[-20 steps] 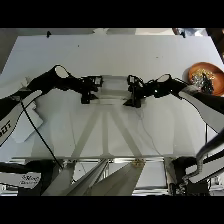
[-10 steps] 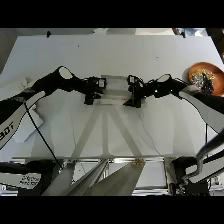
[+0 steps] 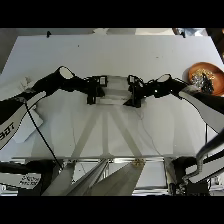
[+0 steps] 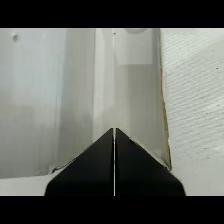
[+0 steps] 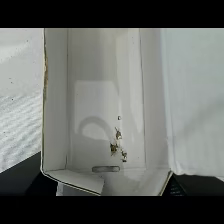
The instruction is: Fold the box and place the chain.
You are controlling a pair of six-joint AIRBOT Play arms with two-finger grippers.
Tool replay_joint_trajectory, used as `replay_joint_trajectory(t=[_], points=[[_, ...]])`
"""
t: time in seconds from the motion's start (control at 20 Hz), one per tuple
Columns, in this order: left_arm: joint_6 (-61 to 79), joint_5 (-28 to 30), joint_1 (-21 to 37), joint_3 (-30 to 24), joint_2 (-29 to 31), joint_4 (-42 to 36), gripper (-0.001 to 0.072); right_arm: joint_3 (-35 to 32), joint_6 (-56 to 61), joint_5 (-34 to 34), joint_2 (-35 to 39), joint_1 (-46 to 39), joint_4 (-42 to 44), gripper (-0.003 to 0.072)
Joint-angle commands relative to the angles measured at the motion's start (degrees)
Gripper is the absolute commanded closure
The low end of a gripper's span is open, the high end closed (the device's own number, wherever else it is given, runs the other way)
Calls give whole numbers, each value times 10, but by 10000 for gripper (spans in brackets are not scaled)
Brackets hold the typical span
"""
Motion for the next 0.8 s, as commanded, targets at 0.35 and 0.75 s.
replay_joint_trajectory(t=[0.35, 0.75], points=[[-167, -28, 56, 0, 100, 26, 703, 0, 0, 1, 0, 0, -1, 168], [-628, -61, 110, 0, 135, 289, 704, 0, 0, 1, 0, 0, -1, 168]])
